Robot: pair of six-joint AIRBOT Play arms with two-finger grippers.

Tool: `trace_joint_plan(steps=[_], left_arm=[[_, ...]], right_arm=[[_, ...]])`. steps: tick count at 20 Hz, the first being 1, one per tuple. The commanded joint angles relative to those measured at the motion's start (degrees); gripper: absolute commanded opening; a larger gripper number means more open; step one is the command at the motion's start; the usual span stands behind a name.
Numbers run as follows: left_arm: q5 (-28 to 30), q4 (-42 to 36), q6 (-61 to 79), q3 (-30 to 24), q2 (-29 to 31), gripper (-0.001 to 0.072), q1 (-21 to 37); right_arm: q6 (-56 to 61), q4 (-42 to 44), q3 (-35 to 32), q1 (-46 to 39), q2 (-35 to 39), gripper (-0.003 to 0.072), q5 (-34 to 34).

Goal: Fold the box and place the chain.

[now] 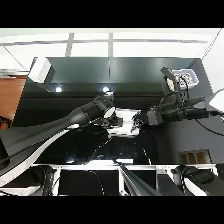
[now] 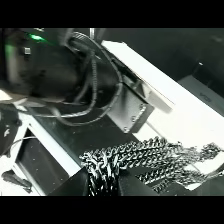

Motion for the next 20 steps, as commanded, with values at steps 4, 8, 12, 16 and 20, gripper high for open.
trace_joint_plan(steps=[4, 8, 12, 16, 20], left_arm=[[-0.09, 0.02, 0.0, 0.04, -0.02, 0.0029, 0.02], [-0.07, 0.02, 0.0, 0.04, -0.02, 0.0029, 0.02], [-0.07, 0.02, 0.0, 0.04, -0.02, 0.0029, 0.02], [-0.07, 0.02, 0.0, 0.04, -0.02, 0.0029, 0.02], [-0.07, 0.04, 0.0, 0.04, -0.02, 0.0029, 0.02]], right_arm=[[1.73, 1.51, 11.19, 0.15, 0.04, 0.0015, 7.37], [2.36, 3.96, 18.18, 0.13, 0.04, 0.0014, 7.26], [3.8, 3.96, 22.14, 0.13, 0.04, 0.0014, 6.88], [3.96, 1.84, 22.4, 0.15, 0.0, 0.0015, 6.34], [5.79, -2.05, 18.45, 0.33, -0.11, 0.0015, 9.03]])
